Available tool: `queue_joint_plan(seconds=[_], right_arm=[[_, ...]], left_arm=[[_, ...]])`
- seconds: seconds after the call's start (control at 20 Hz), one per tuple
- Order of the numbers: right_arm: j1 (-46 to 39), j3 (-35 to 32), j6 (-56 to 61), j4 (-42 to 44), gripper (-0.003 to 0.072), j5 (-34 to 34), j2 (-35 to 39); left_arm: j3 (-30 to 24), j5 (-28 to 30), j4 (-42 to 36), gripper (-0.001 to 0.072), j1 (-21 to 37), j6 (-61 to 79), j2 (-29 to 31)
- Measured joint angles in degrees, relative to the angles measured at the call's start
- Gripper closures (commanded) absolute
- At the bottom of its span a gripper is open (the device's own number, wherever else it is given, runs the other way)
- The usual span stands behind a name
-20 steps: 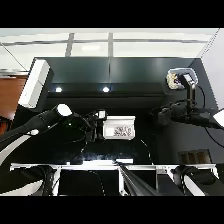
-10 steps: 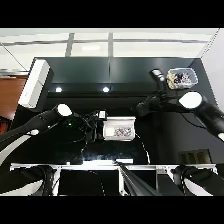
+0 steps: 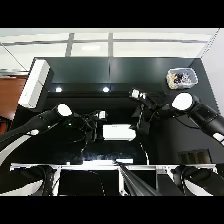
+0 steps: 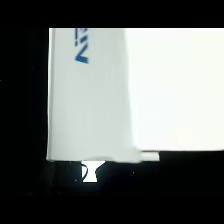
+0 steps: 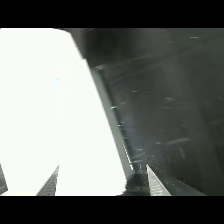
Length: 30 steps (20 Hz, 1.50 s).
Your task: Fold the box and place the chain.
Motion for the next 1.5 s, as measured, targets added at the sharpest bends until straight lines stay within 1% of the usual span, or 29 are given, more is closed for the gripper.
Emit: queue_joint_plan(seconds=[0.25,0.3,0.35,0.55,0.6,0.7,0.75,0.8,0.85,1.1,1.4,1.45,1.5], right_arm=[[2.0,-1.6,-5.2,2.4,0.009,0.4,0.2],[2.4,-1.7,-5.6,2.5,0.0155,0.6,0.2],[2.6,-1.7,-6.0,2.6,0.0188,0.6,0.2],[3.6,-2.4,-6.9,2.7,0.0189,-1.6,0.2],[3.9,-2.8,-7.1,2.7,0.0214,-2.4,0.2],[4.5,-3.6,-7.4,2.8,0.0218,-3.8,0.2],[4.7,-3.8,-7.5,2.8,0.0292,-4.2,0.2],[4.8,-4.1,-7.7,2.8,0.042,-4.7,0.2],[4.9,-4.2,-7.7,2.7,0.0436,-5.0,0.2],[5.1,-4.5,-7.7,2.6,0.0436,-6.4,0.2],[5.2,-4.6,-7.7,2.6,0.0431,-5.6,0.2],[5.2,-4.7,-7.8,2.6,0.0361,-5.4,0.2],[5.2,-4.7,-7.7,2.5,0.0363,-5.1,0.2]], left_arm=[[0.0,0.0,0.1,0.0271,0.0,0.0,0.0],[0.0,0.0,0.2,0.0271,0.0,0.0,0.0],[0.0,0.0,0.2,0.0271,0.0,0.0,0.0],[0.0,0.0,0.2,0.0271,0.0,0.0,0.0],[0.0,0.0,0.2,0.0271,0.0,0.0,0.0],[0.0,0.0,0.2,0.0271,0.0,0.0,0.0],[0.0,0.0,0.2,0.0271,0.0,0.0,0.0],[0.0,0.0,0.2,0.0271,0.0,0.0,0.0],[0.0,0.0,0.2,0.0271,0.0,-0.1,0.0],[0.0,0.0,0.2,0.0271,0.0,-0.2,0.0],[0.0,0.0,0.2,0.0271,0.0,0.0,0.0],[0.0,0.1,0.2,0.0271,0.0,0.0,0.0],[0.0,0.0,0.2,0.0271,0.0,0.0,0.0]])
